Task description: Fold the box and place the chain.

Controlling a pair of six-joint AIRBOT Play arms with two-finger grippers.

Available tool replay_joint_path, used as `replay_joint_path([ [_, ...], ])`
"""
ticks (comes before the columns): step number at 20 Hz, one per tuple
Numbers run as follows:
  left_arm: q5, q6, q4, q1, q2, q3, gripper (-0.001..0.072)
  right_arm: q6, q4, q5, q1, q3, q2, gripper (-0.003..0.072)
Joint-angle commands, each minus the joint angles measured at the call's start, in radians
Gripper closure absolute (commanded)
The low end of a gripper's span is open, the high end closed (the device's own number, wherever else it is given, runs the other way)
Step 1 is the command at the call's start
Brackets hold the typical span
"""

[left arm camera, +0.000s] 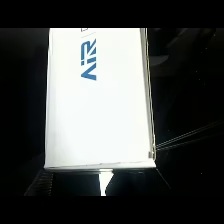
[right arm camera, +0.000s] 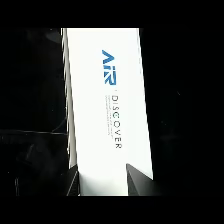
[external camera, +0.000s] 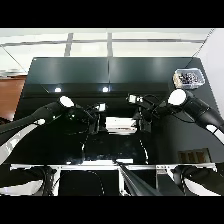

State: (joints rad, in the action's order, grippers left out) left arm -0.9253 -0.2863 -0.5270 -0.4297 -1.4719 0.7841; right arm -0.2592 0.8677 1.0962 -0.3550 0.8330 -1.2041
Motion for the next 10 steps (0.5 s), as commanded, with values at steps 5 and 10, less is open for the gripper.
replay_joint_path([
  [5, 0.001, -0.001, 0.0, 0.0, 0.0, 0.0, 0.0359, -0.002, 0.001, -0.008, 0.018, 0.002, 0.02, 0.0385],
  [10, 0.001, -0.001, 0.0, 0.0, 0.0, 0.0, 0.0359, -0.002, 0.001, 0.0, 0.024, 0.002, 0.024, 0.0385],
])
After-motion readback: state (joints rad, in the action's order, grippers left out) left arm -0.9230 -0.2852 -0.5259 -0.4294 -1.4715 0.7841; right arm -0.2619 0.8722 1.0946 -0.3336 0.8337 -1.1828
